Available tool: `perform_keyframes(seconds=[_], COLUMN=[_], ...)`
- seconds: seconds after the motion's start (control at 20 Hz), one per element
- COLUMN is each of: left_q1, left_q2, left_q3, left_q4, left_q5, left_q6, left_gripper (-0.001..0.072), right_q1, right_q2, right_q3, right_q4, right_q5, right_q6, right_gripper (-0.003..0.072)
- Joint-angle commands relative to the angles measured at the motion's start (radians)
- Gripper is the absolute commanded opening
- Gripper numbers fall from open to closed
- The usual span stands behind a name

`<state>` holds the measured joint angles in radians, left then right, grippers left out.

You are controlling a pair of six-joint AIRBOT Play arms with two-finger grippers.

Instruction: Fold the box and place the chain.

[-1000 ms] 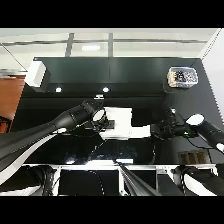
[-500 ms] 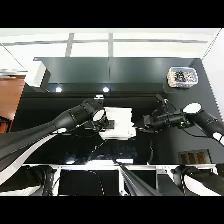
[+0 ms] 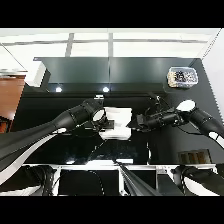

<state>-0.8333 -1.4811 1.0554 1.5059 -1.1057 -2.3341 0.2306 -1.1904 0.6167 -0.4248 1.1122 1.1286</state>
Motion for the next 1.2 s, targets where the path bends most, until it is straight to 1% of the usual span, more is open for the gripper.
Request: perform_keyframes(seconds=[0.0, 0.25, 0.45, 0.6, 0.7, 0.85, 0.95, 1.15], left_q1=[0.0, 0.0, 0.0, 0.0, 0.0, 0.0, 0.0, 0.0], left_q2=[-0.001, -0.001, -0.001, -0.001, -0.001, -0.001, -0.001, -0.001], left_q3=[0.001, 0.001, 0.001, 0.001, 0.001, 0.001, 0.001, 0.001], left_q4=[0.0, 0.0, 0.0, 0.0, 0.0, 0.0, 0.0, 0.0], left_q5=[0.001, 0.002, 0.001, 0.001, 0.002, 0.002, 0.002, 0.004], left_q6=[0.0, 0.0, 0.0, 0.0, 0.0, 0.0, 0.0, 0.0], left_gripper=[0.0027, 0.0027, 0.0027, 0.0027, 0.0027, 0.0027, 0.0027, 0.0027], right_q1=[0.034, 0.033, 0.036, 0.087, 0.136, 0.208, 0.253, 0.351], right_q2=[0.0, 0.0, 0.0, 0.0, 0.0, 0.0, -0.002, -0.019], right_q3=[0.002, 0.015, 0.017, 0.017, 0.017, 0.031, 0.06, 0.159], right_q4=[-0.006, -0.109, -0.111, -0.134, -0.176, -0.285, -0.402, -0.692], right_q5=[-0.044, -0.041, -0.049, -0.118, -0.172, -0.247, -0.276, -0.257], right_q6=[0.019, 0.072, 0.073, 0.111, 0.163, 0.28, 0.39, 0.668], right_gripper=[0.0505, 0.0505, 0.0495, 0.0495, 0.0495, 0.0495, 0.0494, 0.0492])
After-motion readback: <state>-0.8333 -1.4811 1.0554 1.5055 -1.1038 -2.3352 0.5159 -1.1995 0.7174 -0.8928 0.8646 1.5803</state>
